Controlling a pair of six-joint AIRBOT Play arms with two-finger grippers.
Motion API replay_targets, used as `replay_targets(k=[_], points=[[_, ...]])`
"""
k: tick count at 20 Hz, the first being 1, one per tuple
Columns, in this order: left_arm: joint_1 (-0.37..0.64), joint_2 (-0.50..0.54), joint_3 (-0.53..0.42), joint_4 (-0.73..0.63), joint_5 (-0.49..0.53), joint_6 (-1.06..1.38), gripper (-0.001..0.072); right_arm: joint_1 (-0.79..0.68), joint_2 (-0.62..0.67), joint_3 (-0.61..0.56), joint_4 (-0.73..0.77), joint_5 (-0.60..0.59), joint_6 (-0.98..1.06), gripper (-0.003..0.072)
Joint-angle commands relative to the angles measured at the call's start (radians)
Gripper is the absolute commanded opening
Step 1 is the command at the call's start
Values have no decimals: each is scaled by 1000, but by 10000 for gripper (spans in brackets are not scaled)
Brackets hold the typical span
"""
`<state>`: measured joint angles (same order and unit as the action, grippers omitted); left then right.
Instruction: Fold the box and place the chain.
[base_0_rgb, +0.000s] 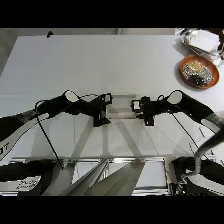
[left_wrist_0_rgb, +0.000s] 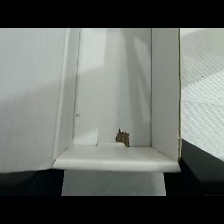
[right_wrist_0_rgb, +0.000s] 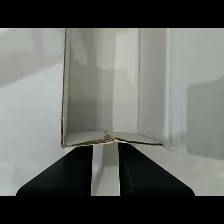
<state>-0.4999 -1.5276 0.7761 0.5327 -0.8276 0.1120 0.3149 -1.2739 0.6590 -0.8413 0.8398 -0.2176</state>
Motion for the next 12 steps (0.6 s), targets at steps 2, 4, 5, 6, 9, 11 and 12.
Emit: replay_targets(k=[2, 4, 5, 6, 9, 11, 12], points=[[0, 0, -1, 0, 0, 0, 432, 44, -17, -1, 15, -31, -1, 157], [0, 0, -1, 0, 0, 0, 432, 50, -17, -1, 16, -48, -1, 156], [0, 0, -1, 0, 0, 0, 432, 50, -17, -1, 16, -51, -1, 148], [0, 0, -1, 0, 0, -1, 432, 50, -17, -1, 16, -52, -1, 84], [0, 0, -1, 0, 0, 0, 432, 50, -17, -1, 39, -52, -1, 33], [0, 0, -1, 0, 0, 0, 432, 50, -17, -1, 71, -52, -1, 38], [0, 0, -1, 0, 0, 0, 432, 50, -17, -1, 74, -51, -1, 42]])
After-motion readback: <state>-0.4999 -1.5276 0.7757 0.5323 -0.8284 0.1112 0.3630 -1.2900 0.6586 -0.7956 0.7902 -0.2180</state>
